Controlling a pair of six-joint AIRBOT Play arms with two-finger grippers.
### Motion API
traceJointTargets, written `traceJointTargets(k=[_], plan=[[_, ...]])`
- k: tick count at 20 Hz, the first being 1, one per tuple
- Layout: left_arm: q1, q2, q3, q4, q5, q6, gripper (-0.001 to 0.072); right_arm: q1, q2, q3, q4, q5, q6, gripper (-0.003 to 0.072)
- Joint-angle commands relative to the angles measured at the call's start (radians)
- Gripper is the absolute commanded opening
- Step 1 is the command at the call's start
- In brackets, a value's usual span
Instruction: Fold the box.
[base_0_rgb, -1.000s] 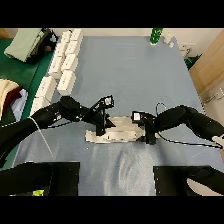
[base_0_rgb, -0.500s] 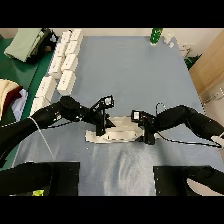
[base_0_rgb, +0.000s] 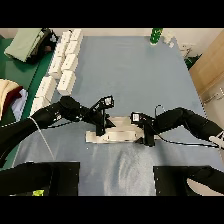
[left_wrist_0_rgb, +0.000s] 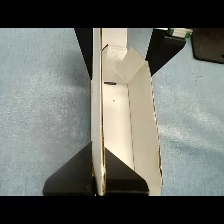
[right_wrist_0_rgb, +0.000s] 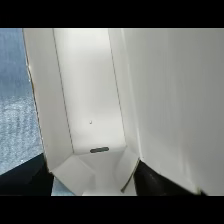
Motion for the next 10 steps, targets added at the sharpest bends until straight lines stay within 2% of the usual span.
traceJointTargets(k=[1,10], plan=[[0.0,0.0,0.001,0.0,0.001,0.0,0.0014,0.001,-0.021,-0.003,0.0,0.003,0.0,0.0694],[0.0,0.0,0.001,0.0,0.001,0.0,0.0014,0.003,-0.019,0.004,0.002,0.018,0.0,0.0695]])
